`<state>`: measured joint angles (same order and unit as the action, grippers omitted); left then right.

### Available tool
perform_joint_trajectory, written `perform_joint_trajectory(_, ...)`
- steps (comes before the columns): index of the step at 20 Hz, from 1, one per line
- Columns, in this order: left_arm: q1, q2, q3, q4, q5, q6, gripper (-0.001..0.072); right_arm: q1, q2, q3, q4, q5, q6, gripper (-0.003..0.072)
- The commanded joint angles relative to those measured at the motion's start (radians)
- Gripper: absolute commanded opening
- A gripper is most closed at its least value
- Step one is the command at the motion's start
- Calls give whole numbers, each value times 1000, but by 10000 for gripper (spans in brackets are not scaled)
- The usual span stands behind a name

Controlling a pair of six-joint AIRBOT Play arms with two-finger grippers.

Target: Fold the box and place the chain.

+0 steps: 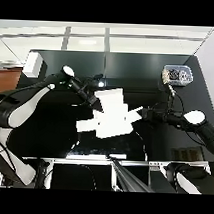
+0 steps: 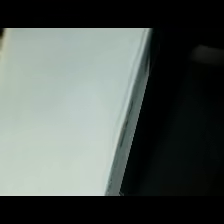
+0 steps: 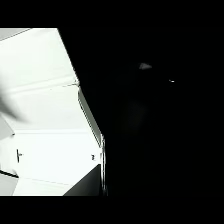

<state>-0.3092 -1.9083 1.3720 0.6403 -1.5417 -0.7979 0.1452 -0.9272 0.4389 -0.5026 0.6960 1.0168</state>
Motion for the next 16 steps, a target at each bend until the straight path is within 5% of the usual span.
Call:
perform_joint_trajectory(1, -14, -34, 52, 51, -56, 11, 191, 0, 1, 0, -3, 0, 0, 17)
perform_joint_trajectory(2, -14, -34, 55, 51, -58, 21, 73, 0, 1, 0, -4, 0, 0, 16)
perform_joint_trajectory(5, -14, -34, 68, 55, -79, 24, 26, 0, 1, 0, -4, -3, 0, 19)
perform_joint_trajectory(6, -14, -31, 74, 56, -80, 23, 25, 0, 1, 0, -4, -6, 0, 164)
perform_joint_trajectory(7, -14, -24, 77, 58, -79, 15, 25, -2, 1, 3, -5, -8, -1, 532)
perform_joint_trajectory(8, -14, -9, 78, 64, -80, 4, 24, -11, 2, 15, -13, 17, -16, 687)
perform_joint_trajectory(12, -24, 139, -3, 111, -61, 21, 23, -108, 7, 175, -195, 328, -58, 687)
perform_joint_trajectory(16, -47, 424, -323, 110, 262, 235, 25, -130, 5, 241, -310, 470, -293, 686)
